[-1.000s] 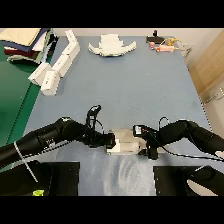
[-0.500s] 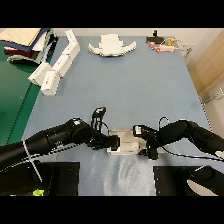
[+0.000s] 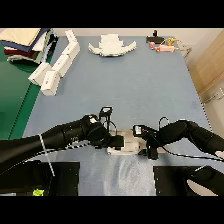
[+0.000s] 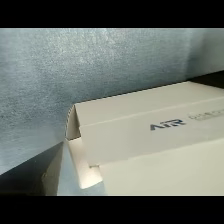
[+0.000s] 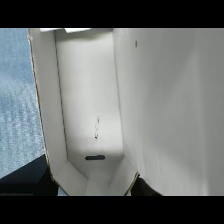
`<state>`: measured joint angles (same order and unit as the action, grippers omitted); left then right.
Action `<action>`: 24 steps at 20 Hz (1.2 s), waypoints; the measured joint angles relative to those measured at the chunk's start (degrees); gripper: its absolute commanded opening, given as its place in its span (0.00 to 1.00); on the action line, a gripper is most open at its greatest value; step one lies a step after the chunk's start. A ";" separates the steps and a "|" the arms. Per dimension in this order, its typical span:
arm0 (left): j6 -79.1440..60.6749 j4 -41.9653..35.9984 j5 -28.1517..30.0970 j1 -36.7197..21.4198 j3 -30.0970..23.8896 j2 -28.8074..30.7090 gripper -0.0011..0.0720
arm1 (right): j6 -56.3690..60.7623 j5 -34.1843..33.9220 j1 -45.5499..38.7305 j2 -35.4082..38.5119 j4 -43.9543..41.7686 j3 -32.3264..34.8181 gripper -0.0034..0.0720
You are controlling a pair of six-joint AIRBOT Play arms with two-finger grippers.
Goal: Fold the box.
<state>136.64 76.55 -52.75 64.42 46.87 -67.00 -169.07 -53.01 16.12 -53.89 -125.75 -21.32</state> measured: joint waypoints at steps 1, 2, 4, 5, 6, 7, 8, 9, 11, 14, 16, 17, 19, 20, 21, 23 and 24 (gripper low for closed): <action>0.33 0.42 -0.79 0.07 0.61 -0.74 0.82 | 0.00 0.00 0.00 0.00 0.00 0.00 0.68; 0.61 0.79 -1.42 0.13 1.16 -1.53 0.82 | 0.00 0.00 0.00 0.00 0.00 0.00 0.68; 0.98 1.22 -2.38 0.28 2.05 -2.93 0.81 | 0.00 0.00 0.00 0.00 0.00 0.00 0.68; 1.07 1.38 -2.82 0.28 2.45 -3.45 0.81 | 0.00 0.00 0.00 0.00 0.00 0.00 0.68; 1.18 1.57 -2.93 0.28 2.89 -3.91 0.81 | 0.00 0.00 0.00 0.00 0.00 0.00 0.68; 1.20 1.68 -3.15 0.28 3.23 -4.22 0.81 | 0.00 0.00 0.00 0.00 0.00 0.00 0.68; 1.27 1.77 -3.17 0.28 3.58 -4.44 0.61 | 0.00 0.00 0.00 0.00 0.00 0.00 0.68; 1.36 1.73 -3.13 0.28 3.85 -4.61 0.50 | 0.00 0.00 0.00 0.00 0.00 0.00 0.68; 1.40 1.81 -3.32 0.28 4.20 -4.85 0.50 | 0.00 0.00 0.00 0.00 0.00 0.00 0.68; 1.46 1.84 -3.37 0.28 4.44 -5.05 0.50 | 0.00 -0.02 0.00 0.00 0.00 0.00 0.68; 2.12 1.86 -3.41 0.28 4.52 -5.11 0.50 | 0.00 0.00 0.00 0.00 0.00 0.00 0.68; 2.54 1.86 -3.41 0.28 4.55 -5.11 0.50 | 0.00 0.00 0.00 0.00 0.00 0.00 0.68; 3.78 2.14 -3.48 0.28 4.55 -5.11 0.50 | 0.00 -0.02 0.00 0.00 0.00 0.00 0.68; 4.70 2.51 -3.50 0.31 4.55 -5.11 0.50 | 0.00 0.00 0.00 0.00 0.00 0.00 0.68; 5.73 2.89 -3.74 0.28 4.55 -5.11 0.50 | 0.00 0.00 0.00 0.00 0.00 0.00 0.68; 7.58 3.72 -4.70 0.31 4.57 -5.11 0.50 | 0.02 0.00 0.00 0.00 0.00 0.00 0.68; 8.35 4.00 -5.14 0.31 4.55 -5.11 0.50 | 0.02 0.00 0.00 0.00 0.00 0.00 0.68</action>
